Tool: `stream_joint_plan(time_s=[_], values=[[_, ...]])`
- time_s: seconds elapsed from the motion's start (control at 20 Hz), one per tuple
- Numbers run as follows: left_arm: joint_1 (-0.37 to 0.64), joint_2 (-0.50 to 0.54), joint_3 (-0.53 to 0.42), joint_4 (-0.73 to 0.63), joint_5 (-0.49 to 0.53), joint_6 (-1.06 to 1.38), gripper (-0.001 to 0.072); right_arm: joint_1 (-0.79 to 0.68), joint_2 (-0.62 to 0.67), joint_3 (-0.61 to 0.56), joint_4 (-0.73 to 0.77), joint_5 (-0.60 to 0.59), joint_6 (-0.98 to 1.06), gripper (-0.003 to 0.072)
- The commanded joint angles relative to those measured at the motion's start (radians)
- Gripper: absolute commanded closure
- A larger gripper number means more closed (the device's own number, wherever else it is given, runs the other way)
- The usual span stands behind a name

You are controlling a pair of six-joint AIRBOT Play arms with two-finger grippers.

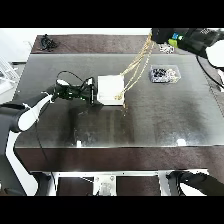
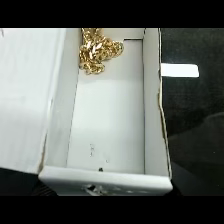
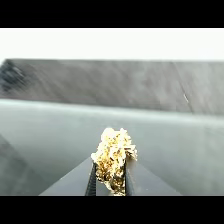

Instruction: Fold the box and place the chain.

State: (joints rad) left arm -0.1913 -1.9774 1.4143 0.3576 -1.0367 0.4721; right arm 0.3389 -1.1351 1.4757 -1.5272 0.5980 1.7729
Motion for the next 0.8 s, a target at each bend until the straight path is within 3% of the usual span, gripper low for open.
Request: stream_joint_plan(time_s=[0.0,0.75], values=[[0.001,0.001,0.000,0.000,0.000,0.000,0.0169,0.076,0.042,0.005,-0.019,-0.011,-0.005,0.0685],[0.001,0.001,0.000,0.000,0.000,0.000,0.0169,0.218,-0.053,-0.011,-0.018,-0.014,-0.004,0.0684]])
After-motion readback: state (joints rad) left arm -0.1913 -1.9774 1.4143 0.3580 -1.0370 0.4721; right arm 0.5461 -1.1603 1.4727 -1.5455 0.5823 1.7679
